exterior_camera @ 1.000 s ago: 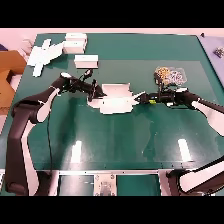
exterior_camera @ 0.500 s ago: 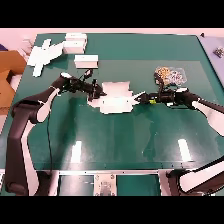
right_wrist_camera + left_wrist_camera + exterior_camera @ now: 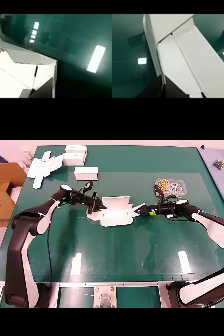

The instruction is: Fold the box and place the chain.

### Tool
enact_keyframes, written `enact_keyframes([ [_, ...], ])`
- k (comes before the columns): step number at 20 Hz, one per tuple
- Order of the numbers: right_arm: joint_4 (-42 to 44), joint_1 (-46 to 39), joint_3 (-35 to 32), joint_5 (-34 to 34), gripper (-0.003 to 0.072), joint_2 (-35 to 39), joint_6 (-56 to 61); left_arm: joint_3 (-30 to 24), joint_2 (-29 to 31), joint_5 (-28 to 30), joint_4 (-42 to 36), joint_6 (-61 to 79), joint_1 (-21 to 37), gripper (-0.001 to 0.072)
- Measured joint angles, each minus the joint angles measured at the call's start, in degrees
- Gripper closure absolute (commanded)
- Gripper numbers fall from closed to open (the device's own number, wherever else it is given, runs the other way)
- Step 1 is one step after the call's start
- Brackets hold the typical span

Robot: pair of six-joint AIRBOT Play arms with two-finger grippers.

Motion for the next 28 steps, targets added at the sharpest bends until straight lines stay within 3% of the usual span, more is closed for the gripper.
enact_keyframes([
  [2, 0.0, 0.0, 0.0, -0.04, 0.0649, 0.0, 0.07, 0.0, 0.0, -0.11, 0.02, 0.0, 0.0, 0.069],
  [3, 0.04, 0.02, 0.0, -0.07, 0.0591, 0.0, 0.13, 0.0, -0.02, -0.24, 0.02, 0.0, 0.0, 0.0691],
  [6, 0.26, 0.0, 0.0, -0.09, 0.0557, 0.0, 0.22, -0.02, -0.04, -0.57, 0.07, -0.02, 0.0, 0.0691],
  [10, 0.28, -0.26, 0.0, -0.2, 0.0578, -0.02, 0.2, -0.02, -0.02, -0.57, -0.02, -0.04, 0.0, 0.0691],
  [17, 0.33, -1.79, 0.0, -0.39, 0.0536, -0.02, -0.04, -0.04, -0.02, 0.37, -0.24, 0.02, -0.11, 0.0691],
  [28, -0.13, -4.9, 2.64, -1.31, 0.0537, 0.39, -1.03, -0.02, 0.02, 0.61, 0.59, 1.6, -0.04, 0.0691],
])
